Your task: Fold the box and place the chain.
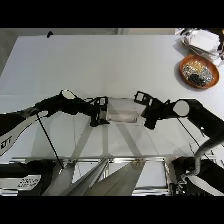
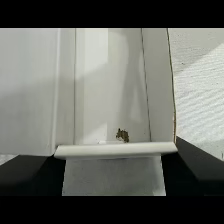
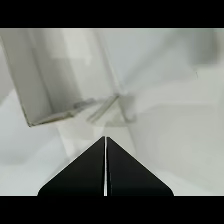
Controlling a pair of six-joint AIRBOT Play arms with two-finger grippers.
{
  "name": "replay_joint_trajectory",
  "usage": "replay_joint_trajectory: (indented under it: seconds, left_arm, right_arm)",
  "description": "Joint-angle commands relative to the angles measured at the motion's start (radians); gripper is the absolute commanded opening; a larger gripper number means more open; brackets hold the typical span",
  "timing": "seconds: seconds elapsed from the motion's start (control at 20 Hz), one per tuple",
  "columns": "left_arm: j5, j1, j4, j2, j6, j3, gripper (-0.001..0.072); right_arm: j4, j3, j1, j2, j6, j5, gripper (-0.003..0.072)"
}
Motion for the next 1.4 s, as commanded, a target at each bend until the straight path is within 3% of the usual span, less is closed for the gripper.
replay_joint_trajectory:
  seconds: [0.0,0.15,0.3,0.4,0.6,0.95,1.25,1.35]
  left_arm:
    - [0.001,0.000,0.000,0.001,0.001,0.000,0.0274]
    - [0.001,0.000,0.000,0.001,0.001,0.000,0.0274]
    - [0.001,0.000,0.000,0.001,0.001,0.000,0.0274]
    - [0.001,0.000,0.000,0.001,0.001,0.000,0.0274]
    - [0.001,0.000,0.000,0.001,0.001,0.000,0.0274]
    - [0.001,0.000,0.000,0.001,0.001,0.000,0.0274]
    - [0.001,0.000,0.000,0.001,0.001,0.000,0.0274]
    - [0.001,0.000,0.000,0.001,0.001,0.000,0.0274]
  right_arm:
    - [-0.183,0.001,-0.001,0.145,0.428,0.006,0.0022]
    - [-0.264,0.001,-0.070,0.193,0.711,0.085,0.0023]
    - [-0.326,0.000,-0.229,0.189,0.781,0.260,0.0023]
    - [-0.312,0.000,-0.348,0.186,0.780,0.313,0.0022]
    - [-0.180,-0.019,-0.470,0.142,0.709,0.317,0.0022]
    - [0.159,-0.036,-0.472,-0.103,0.505,0.285,0.0021]
    - [0.188,-0.036,-0.472,-0.201,0.459,0.248,0.0021]
    - [0.277,-0.036,-0.472,-0.201,0.351,0.264,0.0022]
